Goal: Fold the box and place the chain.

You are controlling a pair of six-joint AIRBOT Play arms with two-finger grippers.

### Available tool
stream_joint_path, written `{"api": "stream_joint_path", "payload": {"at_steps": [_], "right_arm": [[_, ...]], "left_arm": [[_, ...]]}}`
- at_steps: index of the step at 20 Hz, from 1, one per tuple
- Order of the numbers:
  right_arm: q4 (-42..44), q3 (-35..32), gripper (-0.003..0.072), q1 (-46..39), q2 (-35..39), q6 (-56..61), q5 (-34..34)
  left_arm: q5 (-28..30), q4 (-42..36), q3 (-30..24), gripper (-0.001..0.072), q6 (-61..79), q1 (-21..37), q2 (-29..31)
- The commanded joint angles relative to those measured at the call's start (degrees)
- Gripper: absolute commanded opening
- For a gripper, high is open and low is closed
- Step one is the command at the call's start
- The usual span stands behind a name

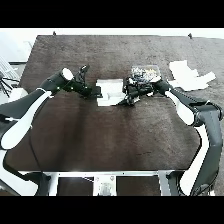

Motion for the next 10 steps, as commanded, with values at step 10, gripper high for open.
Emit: {"api": "stream_joint_path", "payload": {"at_steps": [10], "right_arm": [[0.00, -0.02, 0.0520, 0.00, -0.02, 0.02, 0.07]], "left_arm": [[-0.35, 7.04, 1.62, 0.0408, -9.31, -1.51, 0.02]]}}
